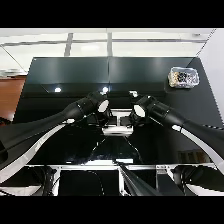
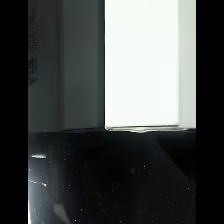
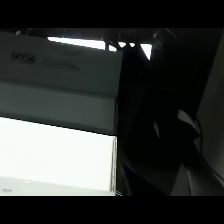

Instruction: Fold the box and place the chain.

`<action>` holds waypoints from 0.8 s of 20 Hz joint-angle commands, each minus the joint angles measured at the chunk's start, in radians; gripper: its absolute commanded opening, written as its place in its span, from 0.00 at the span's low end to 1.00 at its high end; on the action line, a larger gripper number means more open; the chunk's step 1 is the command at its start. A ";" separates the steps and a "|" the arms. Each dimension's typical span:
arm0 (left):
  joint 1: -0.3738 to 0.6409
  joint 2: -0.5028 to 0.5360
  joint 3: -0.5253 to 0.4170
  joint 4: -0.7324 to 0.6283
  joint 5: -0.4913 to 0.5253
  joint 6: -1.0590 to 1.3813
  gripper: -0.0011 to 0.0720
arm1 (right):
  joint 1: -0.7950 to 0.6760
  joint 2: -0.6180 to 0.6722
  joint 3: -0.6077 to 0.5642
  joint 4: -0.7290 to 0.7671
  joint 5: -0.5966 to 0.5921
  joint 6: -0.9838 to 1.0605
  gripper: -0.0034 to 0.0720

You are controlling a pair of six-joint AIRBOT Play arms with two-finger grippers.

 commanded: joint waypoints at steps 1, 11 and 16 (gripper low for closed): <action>0.001 0.000 0.000 0.000 0.000 0.000 0.06 | 0.011 -0.015 0.009 -0.024 0.017 0.061 0.36; 0.001 0.000 0.000 0.000 0.000 0.000 0.06 | 0.010 -0.015 0.009 0.025 0.023 0.078 0.50; 0.001 0.000 0.000 0.000 -0.001 0.000 0.06 | 0.010 -0.015 0.008 0.034 0.023 0.078 0.49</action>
